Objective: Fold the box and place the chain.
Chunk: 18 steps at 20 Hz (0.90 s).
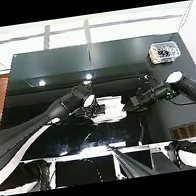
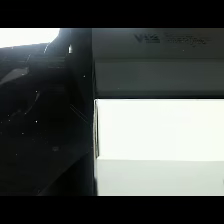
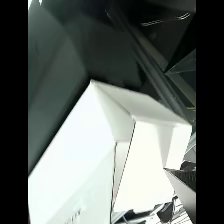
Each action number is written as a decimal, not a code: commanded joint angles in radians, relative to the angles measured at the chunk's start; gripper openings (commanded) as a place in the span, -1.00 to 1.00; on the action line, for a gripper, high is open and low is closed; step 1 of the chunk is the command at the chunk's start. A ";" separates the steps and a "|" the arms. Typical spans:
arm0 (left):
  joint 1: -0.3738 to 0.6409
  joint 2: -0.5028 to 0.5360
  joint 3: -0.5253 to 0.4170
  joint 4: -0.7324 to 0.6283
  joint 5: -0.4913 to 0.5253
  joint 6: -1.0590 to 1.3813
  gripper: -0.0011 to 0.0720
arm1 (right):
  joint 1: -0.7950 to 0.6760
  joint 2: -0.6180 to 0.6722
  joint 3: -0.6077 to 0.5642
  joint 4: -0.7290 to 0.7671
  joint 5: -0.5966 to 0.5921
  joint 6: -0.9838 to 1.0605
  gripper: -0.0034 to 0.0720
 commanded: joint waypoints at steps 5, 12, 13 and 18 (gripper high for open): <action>0.001 0.001 0.001 0.000 0.002 0.000 -0.89 | 0.180 -0.001 0.045 -0.021 -0.175 0.203 0.66; 0.001 0.001 0.001 0.000 0.003 0.000 -0.89 | 0.373 -0.001 0.180 -0.339 -0.248 0.607 0.43; 0.001 0.001 0.001 0.000 0.003 0.000 -0.89 | 0.396 -0.001 0.192 -0.388 -0.248 0.659 0.42; 0.001 0.001 0.001 0.000 0.003 0.000 -0.89 | 0.494 -0.003 0.209 -0.641 -0.243 0.911 0.24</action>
